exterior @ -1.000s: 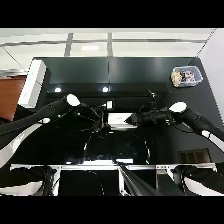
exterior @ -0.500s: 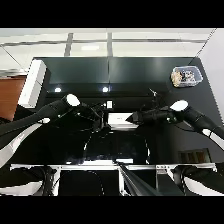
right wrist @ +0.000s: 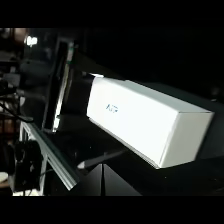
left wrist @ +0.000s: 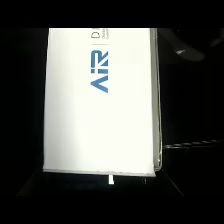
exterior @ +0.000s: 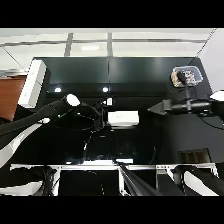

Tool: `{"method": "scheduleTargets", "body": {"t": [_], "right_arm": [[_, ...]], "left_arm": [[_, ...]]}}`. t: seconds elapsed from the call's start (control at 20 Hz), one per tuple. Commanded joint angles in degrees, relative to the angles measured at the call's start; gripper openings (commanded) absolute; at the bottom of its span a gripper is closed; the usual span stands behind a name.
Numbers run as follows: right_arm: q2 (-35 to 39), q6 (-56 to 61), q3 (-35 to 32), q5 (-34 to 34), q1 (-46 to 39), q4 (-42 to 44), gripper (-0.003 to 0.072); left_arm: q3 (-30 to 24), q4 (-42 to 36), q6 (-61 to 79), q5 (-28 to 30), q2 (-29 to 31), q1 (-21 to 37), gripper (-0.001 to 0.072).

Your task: Fold the box and place the chain.

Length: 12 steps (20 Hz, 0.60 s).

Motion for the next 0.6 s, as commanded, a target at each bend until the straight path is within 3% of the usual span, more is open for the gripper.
{"method": "scheduleTargets", "body": {"t": [0.0, 0.25, 0.35, 0.55], "right_arm": [[2.34, -0.04, 0.24, 5.35, -8.22, -0.9, 0.0014], [2.34, -0.35, 0.24, 6.71, -12.44, -0.94, 0.0014], [2.34, -0.98, 0.22, 5.92, -12.37, -0.92, 0.0014], [2.34, -0.96, 0.2, 4.5, -12.39, -0.9, 0.0014]], "left_arm": [[0.52, 1.29, -0.85, -1.14, 1.4, 0.31, 0.071], [2.12, 6.05, -2.62, -7.23, 9.84, 1.31, 0.071], [2.21, 4.24, -3.69, -5.75, 12.09, 1.18, 0.0706], [6.4, -2.58, -6.8, -3.48, 7.15, -2.67, 0.0706]]}}
